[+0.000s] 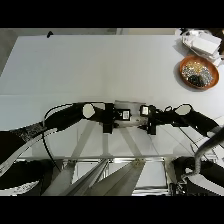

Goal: Fold the box and place the chain.

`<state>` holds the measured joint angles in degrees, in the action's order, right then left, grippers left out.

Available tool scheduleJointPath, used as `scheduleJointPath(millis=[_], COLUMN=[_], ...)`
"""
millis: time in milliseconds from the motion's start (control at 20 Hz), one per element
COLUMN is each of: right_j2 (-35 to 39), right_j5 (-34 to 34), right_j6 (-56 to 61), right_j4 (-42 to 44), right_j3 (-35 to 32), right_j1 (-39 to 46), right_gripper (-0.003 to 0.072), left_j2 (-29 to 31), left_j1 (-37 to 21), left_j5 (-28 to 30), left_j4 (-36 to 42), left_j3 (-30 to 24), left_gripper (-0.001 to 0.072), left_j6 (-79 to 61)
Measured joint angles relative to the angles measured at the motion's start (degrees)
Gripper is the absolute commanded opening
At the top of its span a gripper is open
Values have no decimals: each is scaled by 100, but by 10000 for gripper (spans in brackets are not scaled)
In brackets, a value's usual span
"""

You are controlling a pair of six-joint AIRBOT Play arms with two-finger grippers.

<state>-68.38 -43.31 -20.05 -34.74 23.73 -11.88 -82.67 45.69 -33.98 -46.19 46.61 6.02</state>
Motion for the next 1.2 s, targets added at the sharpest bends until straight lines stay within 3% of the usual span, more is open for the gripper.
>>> scheduleJointPath(millis=[50,100,250,750,1000,1200], right_j2=[0,0,0,0,0,0], right_j5=[0,0,2,7,7,4], right_j6=[0,0,-4,11,9,7], right_j4=[0,0,2,7,7,7], right_j3=[0,0,0,-2,-2,-2], right_j1=[0,0,0,0,0,0], right_gripper=[399,399,399,399,399,399], left_j2=[-4,-4,76,1180,1639,1556], left_j1=[2,4,-48,-1285,-2168,-2577], left_j5=[0,-7,-144,-1392,-1609,-1676], left_j4=[9,13,33,-50,11,24], left_j3=[0,0,0,-26,-380,-710], left_gripper=[369,256,6,3,3,3], left_j6=[0,11,258,2277,3324,4277])
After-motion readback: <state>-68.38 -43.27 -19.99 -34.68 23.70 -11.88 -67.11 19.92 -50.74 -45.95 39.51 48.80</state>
